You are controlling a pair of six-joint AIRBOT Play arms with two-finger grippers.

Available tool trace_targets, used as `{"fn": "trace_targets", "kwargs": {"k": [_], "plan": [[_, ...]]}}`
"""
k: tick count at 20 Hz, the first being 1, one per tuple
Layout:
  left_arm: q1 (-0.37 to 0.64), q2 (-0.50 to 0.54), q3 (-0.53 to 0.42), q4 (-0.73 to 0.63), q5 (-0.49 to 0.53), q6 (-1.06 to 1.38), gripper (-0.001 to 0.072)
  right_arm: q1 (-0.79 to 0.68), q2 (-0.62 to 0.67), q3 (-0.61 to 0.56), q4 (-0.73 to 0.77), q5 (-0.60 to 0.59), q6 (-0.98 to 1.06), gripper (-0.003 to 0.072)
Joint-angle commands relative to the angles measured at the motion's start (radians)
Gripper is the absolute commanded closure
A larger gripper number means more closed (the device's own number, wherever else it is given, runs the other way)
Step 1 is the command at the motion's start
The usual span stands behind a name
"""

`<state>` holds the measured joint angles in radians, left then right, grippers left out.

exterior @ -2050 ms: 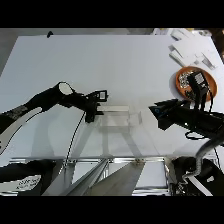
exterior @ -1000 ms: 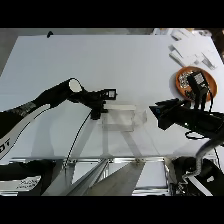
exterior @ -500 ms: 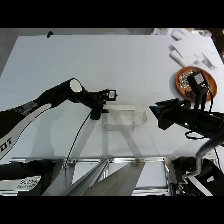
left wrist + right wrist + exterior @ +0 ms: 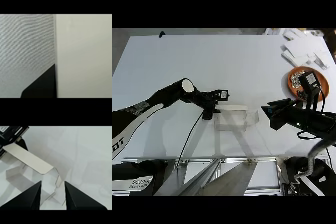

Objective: Fold the box and place the chain.

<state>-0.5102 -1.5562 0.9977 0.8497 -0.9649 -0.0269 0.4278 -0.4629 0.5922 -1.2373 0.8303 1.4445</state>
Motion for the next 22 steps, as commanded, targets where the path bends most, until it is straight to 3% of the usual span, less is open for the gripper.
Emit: {"fn": "trace_targets", "kwargs": {"k": [1,10,13,14,15,18,22], "plan": [[-0.001,-0.001,0.0,-0.004,0.0,0.0,0.0697,0.001,0.001,0.0,0.003,0.001,-0.013,0.0367],[-0.002,-0.001,0.0,-0.004,0.0,0.0,0.0697,0.001,0.001,0.0,0.005,0.132,-0.013,0.0381],[-0.002,-0.001,0.0,-0.004,0.0,0.0,0.0697,0.001,0.001,0.0,0.005,0.253,-0.029,0.057],[-0.002,-0.001,0.0,-0.004,0.0,0.0,0.0697,0.001,0.001,0.0,0.016,0.289,-0.082,0.0651],[-0.001,-0.001,0.0,-0.004,0.0,0.0,0.0697,0.001,0.001,-0.005,0.039,0.298,-0.155,0.0671],[-0.001,-0.001,0.0,-0.004,0.0,0.0,0.0697,0.001,-0.019,-0.044,0.15,0.278,-0.418,0.067],[-0.002,-0.001,0.0,-0.004,-0.001,0.0,0.0697,0.001,-0.114,-0.097,0.179,0.27,-0.649,0.067]]}}
